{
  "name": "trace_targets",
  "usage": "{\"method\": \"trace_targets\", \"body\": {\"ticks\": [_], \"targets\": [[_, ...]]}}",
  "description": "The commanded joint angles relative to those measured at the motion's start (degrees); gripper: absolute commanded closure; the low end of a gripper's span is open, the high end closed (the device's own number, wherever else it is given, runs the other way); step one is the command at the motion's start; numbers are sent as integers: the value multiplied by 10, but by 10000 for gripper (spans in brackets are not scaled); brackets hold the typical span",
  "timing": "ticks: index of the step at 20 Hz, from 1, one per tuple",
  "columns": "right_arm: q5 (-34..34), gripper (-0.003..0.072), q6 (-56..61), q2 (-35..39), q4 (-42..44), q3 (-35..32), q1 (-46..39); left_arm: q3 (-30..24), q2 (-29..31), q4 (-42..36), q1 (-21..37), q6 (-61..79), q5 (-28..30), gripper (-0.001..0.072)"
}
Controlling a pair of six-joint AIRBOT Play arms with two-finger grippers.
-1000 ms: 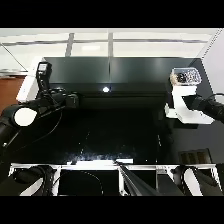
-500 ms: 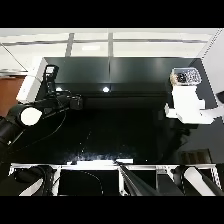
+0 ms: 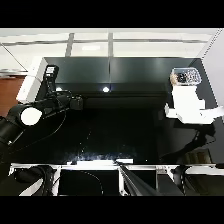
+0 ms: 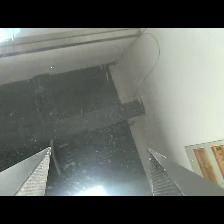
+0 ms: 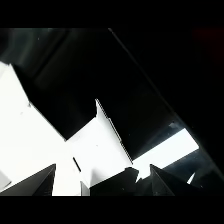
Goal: Fold the box and place the chain.
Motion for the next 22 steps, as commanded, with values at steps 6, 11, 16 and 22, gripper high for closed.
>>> {"method": "trace_targets", "body": {"ticks": [6, 11, 16, 22], "targets": [[167, -10, -72, -167, 72, 106, 14, 0, 0, -9, 0, 0, 1, 0], [179, 7, -92, -191, 81, 106, 46, 0, 0, -9, 0, 0, 1, 0], [209, 619, -122, -189, 82, 108, 40, 0, 0, -9, 0, 0, 1, 0], [227, 640, -151, -147, 82, 88, 41, 0, 0, -9, 0, 0, 1, 0]]}}
